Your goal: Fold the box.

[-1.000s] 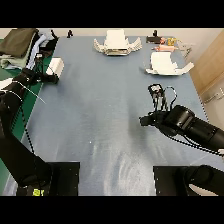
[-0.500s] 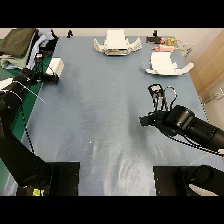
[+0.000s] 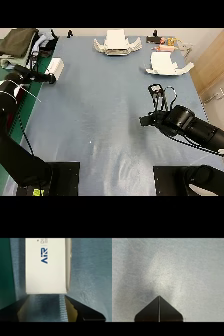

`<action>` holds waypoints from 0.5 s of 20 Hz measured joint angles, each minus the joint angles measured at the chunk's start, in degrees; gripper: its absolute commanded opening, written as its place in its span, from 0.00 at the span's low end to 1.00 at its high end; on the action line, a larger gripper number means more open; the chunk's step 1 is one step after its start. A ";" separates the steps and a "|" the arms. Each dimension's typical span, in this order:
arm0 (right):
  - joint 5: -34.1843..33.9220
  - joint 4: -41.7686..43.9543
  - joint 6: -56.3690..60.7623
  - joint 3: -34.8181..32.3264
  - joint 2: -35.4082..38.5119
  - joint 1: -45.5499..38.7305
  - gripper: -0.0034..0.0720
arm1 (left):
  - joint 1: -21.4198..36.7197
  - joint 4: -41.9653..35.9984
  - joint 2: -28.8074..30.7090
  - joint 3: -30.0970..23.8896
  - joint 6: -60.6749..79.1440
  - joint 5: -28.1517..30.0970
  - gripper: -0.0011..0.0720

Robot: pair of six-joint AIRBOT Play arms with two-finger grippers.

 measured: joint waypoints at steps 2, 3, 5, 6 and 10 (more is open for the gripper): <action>0.00 0.00 -0.02 0.00 0.00 0.00 0.05 | 0.57 1.90 2.45 0.00 -0.15 -5.03 1.00; -0.02 0.00 0.00 0.00 0.00 0.00 0.05 | 0.74 2.95 3.89 0.00 -0.74 -7.50 1.00; 0.00 0.02 0.00 0.00 0.00 0.00 0.05 | 0.94 5.14 6.97 0.00 -1.95 -13.33 0.89; 0.00 0.00 0.00 0.00 0.00 0.00 0.05 | 1.03 5.70 8.85 0.00 -2.78 -16.04 0.40; 0.00 0.02 0.00 0.00 0.00 0.00 0.05 | 0.94 6.80 16.65 0.00 -5.20 -27.19 0.03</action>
